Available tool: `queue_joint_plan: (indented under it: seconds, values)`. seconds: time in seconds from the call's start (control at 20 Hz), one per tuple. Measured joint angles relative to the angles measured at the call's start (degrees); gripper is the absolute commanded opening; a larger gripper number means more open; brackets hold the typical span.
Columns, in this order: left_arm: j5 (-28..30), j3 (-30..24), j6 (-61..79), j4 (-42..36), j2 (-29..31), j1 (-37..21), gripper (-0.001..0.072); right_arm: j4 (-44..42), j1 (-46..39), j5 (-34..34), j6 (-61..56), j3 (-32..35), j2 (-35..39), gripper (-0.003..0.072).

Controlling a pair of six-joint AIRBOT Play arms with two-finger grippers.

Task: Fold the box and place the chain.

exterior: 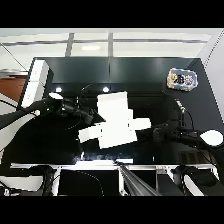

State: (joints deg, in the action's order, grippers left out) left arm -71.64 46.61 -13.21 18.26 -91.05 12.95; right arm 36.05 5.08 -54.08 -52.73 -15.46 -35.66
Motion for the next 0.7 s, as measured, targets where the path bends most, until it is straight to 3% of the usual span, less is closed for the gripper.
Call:
queue_joint_plan:
  seconds: [0.2, 0.4, 0.7]
  values:
    - [-0.8, 0.1, 3.4, 2.0, 0.5, -0.1, 0.0024, 6.7, -0.2, 0.1, -1.1, -2.9, 0.0, 0.0649]
    - [0.5, 0.0, 6.8, 5.3, 4.2, 1.4, 0.0024, 18.0, -0.4, 0.2, -1.4, -10.1, 0.0, 0.0648]
    - [7.0, -3.3, 19.8, -0.9, 13.5, 5.7, 0.0029, 26.2, -0.4, 2.9, 2.6, -15.6, 0.0, 0.0648]
